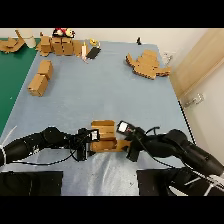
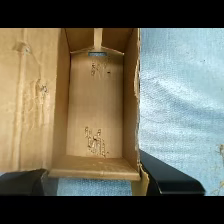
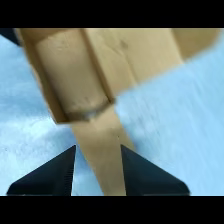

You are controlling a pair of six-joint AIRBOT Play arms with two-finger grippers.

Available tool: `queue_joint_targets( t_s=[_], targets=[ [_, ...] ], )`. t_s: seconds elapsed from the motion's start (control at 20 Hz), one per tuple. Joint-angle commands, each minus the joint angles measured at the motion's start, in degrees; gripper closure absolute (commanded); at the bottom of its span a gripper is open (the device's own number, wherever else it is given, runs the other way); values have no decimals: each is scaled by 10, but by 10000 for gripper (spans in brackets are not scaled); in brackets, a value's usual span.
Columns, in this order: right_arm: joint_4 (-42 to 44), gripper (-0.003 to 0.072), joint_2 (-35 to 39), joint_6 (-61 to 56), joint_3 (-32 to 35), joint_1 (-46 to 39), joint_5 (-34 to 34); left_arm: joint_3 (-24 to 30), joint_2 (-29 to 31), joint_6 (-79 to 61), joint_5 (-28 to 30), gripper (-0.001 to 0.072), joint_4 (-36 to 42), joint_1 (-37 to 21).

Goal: Fold the box.

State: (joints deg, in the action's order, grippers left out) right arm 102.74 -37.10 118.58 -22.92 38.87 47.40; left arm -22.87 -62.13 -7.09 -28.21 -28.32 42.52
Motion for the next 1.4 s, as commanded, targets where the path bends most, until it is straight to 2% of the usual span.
queue_joint_targets(
  t_s=[0.0, 0.05, 0.1, 0.15, 0.25, 0.4, 0.55, 0.7, 0.85, 1.15, 1.35],
  targets=[
    [-156, 389, 85, -359, -14, 0, 88, 0, 0, 0, 0, 216, 0, 0],
    [-189, 543, 102, -421, -20, 0, 113, 0, 0, 0, 0, 215, 0, 0],
    [-226, 651, 115, -481, -21, 0, 138, 0, 0, 0, 0, 215, 0, 0],
    [-256, 681, 119, -546, -21, -2, 163, 0, 0, 0, 0, 215, 0, 0],
    [-272, 681, 109, -622, -20, -25, 198, 0, 0, 0, 0, 216, 0, 0],
    [-220, 681, 64, -611, 4, -85, 187, 0, 0, 0, 0, 215, 0, 0],
    [-117, 681, 6, -546, 39, -118, 87, 0, 0, 0, 0, 216, 0, 0],
    [-15, 681, -47, -481, 40, -117, -2, 0, 0, 0, 0, 216, 0, 0],
    [86, 681, -85, -417, 40, -114, -29, 0, 0, 0, 0, 215, 0, 0],
    [153, 681, -89, -405, 38, -62, -49, 0, 0, 0, 0, 216, 0, 0],
    [162, 681, -62, -405, 7, -33, -48, 0, 0, 0, 0, 215, 0, 0]
  ],
)
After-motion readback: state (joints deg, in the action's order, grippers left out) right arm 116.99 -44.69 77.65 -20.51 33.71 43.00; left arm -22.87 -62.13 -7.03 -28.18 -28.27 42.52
